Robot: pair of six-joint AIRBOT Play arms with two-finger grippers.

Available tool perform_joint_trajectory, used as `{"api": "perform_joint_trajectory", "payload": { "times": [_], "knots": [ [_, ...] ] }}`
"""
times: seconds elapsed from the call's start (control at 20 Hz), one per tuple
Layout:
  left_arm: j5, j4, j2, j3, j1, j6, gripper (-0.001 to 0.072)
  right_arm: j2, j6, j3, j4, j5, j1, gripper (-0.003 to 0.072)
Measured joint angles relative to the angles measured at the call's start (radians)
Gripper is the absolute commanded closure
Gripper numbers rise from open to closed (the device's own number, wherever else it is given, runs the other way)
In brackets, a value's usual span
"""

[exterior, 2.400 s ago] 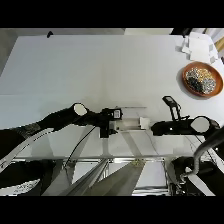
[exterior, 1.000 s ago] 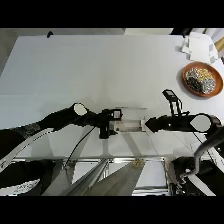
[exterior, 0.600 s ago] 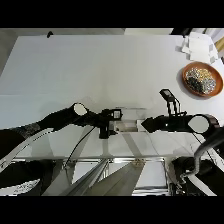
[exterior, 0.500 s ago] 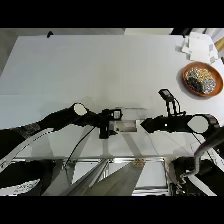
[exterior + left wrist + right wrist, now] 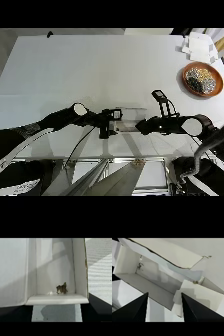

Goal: Fold the box and place the chain.

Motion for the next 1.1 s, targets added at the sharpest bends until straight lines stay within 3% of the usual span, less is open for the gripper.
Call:
{"api": "perform_joint_trajectory", "payload": {
  "times": [0.25, 0.5, 0.75, 0.9, 1.1],
  "knots": [
    [0.0, 0.0, 0.0, 0.0, 0.0, 0.0, 0.063, 0.025, 0.045, 0.095, -0.075, 0.059, 0.008, 0.0282],
    [0.0, 0.0, 0.0, 0.0, 0.0, 0.0, 0.063, 0.059, 0.102, 0.142, -0.18, 0.241, -0.095, 0.0524],
    [0.0, 0.0, 0.0, 0.0, 0.0, 0.0, 0.063, 0.078, 0.122, 0.133, -0.286, 0.368, -0.269, 0.0593],
    [0.0, 0.0, 0.0, 0.0, 0.0, 0.0, 0.063, 0.08, 0.123, 0.06, -0.308, 0.346, -0.323, 0.06],
    [0.0, 0.0, 0.0, 0.0, 0.0, 0.0, 0.063, 0.075, 0.104, -0.059, -0.241, 0.229, -0.346, 0.0646]
  ]
}}
